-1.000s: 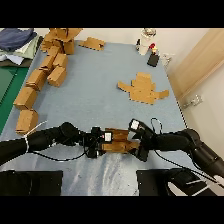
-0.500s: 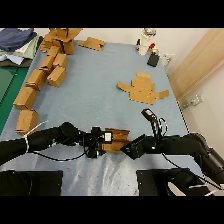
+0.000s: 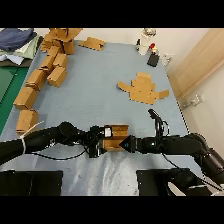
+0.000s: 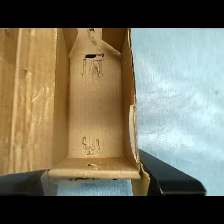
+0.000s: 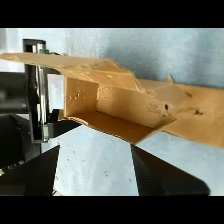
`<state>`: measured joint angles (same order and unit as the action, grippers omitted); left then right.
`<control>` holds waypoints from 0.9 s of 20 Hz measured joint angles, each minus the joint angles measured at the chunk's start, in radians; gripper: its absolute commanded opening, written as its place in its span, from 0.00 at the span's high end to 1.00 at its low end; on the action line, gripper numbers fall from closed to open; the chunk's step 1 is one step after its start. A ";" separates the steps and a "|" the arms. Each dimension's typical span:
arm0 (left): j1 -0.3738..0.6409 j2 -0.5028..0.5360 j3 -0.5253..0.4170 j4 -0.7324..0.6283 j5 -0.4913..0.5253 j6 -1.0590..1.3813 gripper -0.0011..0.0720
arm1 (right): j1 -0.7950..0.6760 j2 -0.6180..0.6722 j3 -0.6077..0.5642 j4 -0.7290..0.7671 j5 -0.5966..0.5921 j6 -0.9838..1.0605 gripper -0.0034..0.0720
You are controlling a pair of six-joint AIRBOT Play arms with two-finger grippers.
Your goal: Fold the box.
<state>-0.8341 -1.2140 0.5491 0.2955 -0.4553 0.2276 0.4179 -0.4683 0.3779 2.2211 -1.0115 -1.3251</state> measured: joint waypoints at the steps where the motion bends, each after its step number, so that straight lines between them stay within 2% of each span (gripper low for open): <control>1: 0.000 0.017 0.000 0.010 -0.002 -0.032 0.34 | 0.000 0.000 0.000 0.000 0.000 0.021 0.02; 5: 0.000 0.077 0.000 0.148 -0.074 -0.205 0.34 | 0.000 0.000 0.000 0.001 0.000 0.071 0.02; 8: 0.000 0.093 -0.003 0.304 -0.164 -0.356 0.34 | 0.000 0.000 0.000 0.003 0.001 0.088 0.02; 10: 0.000 0.098 -0.007 0.360 -0.183 -0.414 0.34 | 0.000 0.000 0.000 0.005 0.002 0.113 0.02; 18: 0.000 0.077 -0.018 0.426 -0.076 -0.480 0.34 | 0.000 0.001 0.003 0.038 0.008 0.159 0.05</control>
<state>-0.8345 -1.1374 0.5316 0.7212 -0.5312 -0.2527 0.4179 -0.4675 0.3805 2.2589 -1.0035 -1.1660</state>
